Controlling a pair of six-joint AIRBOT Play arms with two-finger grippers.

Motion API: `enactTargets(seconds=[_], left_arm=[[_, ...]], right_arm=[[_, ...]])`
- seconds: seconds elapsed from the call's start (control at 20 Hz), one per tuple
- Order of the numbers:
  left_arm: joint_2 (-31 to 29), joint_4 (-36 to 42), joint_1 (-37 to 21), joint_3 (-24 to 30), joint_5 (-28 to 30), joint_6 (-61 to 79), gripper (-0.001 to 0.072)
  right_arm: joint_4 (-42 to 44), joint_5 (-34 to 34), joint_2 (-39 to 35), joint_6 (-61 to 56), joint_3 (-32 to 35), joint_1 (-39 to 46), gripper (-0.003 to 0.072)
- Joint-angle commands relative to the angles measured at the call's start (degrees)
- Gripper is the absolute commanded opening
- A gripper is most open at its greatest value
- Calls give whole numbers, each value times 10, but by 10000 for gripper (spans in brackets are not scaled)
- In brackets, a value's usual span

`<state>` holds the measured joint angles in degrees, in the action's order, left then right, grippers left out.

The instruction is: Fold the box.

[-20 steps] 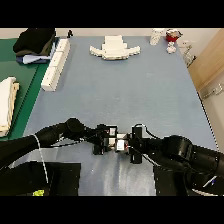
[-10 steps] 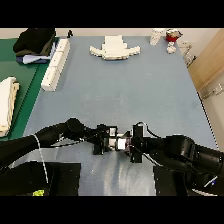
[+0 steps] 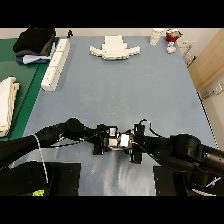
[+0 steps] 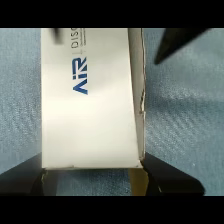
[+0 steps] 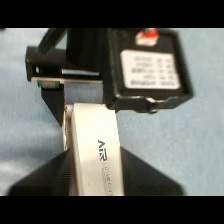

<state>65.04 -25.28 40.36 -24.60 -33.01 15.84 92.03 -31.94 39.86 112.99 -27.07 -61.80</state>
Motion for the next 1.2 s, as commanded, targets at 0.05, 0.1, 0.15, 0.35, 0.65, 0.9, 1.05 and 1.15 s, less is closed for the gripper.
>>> enactTargets(seconds=[0.05, 0.1, 0.15, 0.35, 0.65, 0.9, 1.05, 1.15], left_arm=[[0, 0, 0, 0, 0, 0, 530], [0, 0, 0, 0, 0, 0, 530], [0, 0, 0, 0, 0, 0, 530], [0, 0, 0, 0, 0, 0, 530], [0, 0, 0, 0, 0, 0, 530], [0, 0, 0, 0, 0, 0, 530], [0, 0, 0, 0, 0, 0, 530], [0, 0, 0, 0, 0, 0, 530]], right_arm=[[54, 87, -37, -202, 40, 0, 2], [68, 130, -43, -245, 68, 0, 1], [82, 170, -46, -271, 94, 0, 1], [87, 214, -45, -290, 149, 0, 2], [42, 182, -44, -290, 150, 0, 3], [37, 179, -44, -290, 150, 0, 3], [38, 179, -34, -290, 150, 0, 3], [38, 179, -28, -290, 150, 0, 3]])
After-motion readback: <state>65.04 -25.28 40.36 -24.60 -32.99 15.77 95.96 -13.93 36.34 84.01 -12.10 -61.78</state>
